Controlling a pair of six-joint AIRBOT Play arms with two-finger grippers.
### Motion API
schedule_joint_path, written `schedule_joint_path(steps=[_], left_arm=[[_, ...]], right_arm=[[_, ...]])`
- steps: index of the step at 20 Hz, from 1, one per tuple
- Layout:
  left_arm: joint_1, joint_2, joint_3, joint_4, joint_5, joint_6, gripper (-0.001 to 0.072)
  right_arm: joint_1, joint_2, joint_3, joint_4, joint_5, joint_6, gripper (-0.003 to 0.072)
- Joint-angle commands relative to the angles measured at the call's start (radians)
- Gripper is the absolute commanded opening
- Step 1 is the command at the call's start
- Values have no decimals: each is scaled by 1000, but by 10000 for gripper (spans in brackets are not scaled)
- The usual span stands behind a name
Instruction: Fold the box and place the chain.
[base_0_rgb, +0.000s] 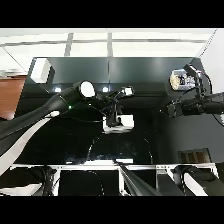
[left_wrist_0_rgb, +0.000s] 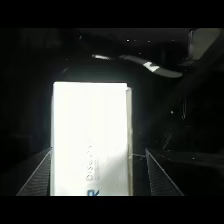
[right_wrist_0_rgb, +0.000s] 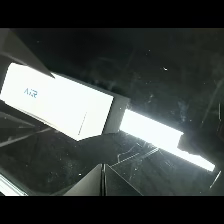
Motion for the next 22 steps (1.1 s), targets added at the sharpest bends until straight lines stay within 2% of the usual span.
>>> schedule_joint_path(steps=[1,4,13,22], left_arm=[[0,-15,11,87,15,-109,709],[-6,-47,11,95,-27,-135,708],[-17,-47,44,99,-68,-135,708],[-65,-48,44,181,-59,-135,709]], right_arm=[[0,1,-1,0,-6,-7,14],[0,0,-1,0,-6,-10,14],[0,0,-5,0,-7,-14,14],[0,0,-37,1,-24,-14,14]])
